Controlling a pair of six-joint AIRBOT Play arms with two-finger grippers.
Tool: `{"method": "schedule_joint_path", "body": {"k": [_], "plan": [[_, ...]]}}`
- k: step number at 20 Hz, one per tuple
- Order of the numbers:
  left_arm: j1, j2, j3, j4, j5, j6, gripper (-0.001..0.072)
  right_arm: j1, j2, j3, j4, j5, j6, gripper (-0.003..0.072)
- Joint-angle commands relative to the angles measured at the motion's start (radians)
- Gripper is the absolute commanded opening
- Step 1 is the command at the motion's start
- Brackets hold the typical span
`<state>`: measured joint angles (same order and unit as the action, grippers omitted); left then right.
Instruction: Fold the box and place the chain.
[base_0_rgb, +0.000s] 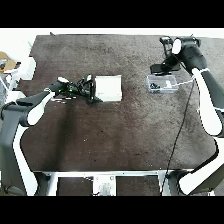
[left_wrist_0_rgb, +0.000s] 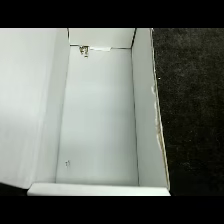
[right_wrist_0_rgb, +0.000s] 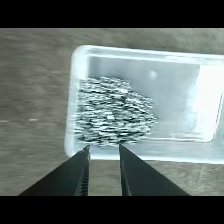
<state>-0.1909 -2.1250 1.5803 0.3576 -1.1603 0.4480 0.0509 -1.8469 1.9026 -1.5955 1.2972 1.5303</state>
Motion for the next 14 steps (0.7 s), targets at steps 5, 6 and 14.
{"method": "schedule_joint_path", "body": {"k": [5,6,14], "plan": [[0.0,0.0,0.0,0.0,0.0,0.002,0.0414,-0.071,-0.134,0.0,0.181,0.011,-0.151,0.0216],[0.0,0.0,0.0,0.0,0.0,0.002,0.0414,-0.071,-0.144,0.0,0.187,0.01,-0.151,0.0215],[0.0,0.0,0.0,0.0,0.0,0.001,0.0414,-0.067,-0.18,-0.001,0.19,0.027,-0.146,0.0215]]}}
